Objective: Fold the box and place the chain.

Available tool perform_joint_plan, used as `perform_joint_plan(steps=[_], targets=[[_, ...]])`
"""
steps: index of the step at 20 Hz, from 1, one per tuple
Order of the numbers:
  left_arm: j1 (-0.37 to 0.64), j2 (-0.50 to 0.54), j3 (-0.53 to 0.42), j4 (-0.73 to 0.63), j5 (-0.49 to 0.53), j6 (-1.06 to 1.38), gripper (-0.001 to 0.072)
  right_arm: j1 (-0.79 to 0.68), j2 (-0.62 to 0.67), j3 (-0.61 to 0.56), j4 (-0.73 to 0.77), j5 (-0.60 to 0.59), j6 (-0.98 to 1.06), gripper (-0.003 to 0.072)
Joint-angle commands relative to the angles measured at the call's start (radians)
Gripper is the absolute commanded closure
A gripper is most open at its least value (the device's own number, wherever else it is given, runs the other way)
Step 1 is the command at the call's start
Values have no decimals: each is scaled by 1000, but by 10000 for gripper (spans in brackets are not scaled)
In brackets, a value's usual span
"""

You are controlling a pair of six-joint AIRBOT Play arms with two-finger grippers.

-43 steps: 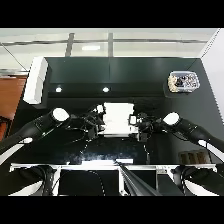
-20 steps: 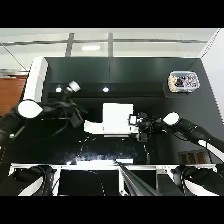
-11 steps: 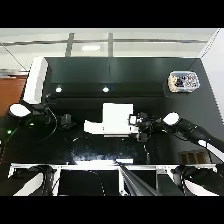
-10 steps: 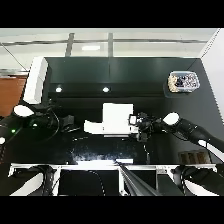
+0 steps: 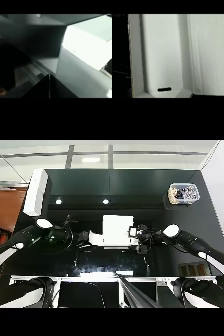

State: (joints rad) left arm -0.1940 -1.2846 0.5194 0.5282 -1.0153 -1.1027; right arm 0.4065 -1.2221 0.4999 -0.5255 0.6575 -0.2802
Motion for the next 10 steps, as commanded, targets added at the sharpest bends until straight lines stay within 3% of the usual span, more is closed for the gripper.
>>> perform_joint_plan(steps=[1,2,3,4,6,10], targets=[[-26,-10,54,-15,-29,43,436,1,0,0,1,0,2,208],[-26,-10,73,-14,-51,68,282,1,0,0,1,0,3,208],[-26,-10,90,-12,-73,68,183,1,0,0,1,0,3,208],[-26,-10,108,-11,-92,68,142,1,0,0,1,0,4,208],[-26,-10,132,-10,-102,67,81,1,0,0,1,0,4,208],[-45,-10,152,-9,-111,67,81,1,0,0,1,0,4,208]])
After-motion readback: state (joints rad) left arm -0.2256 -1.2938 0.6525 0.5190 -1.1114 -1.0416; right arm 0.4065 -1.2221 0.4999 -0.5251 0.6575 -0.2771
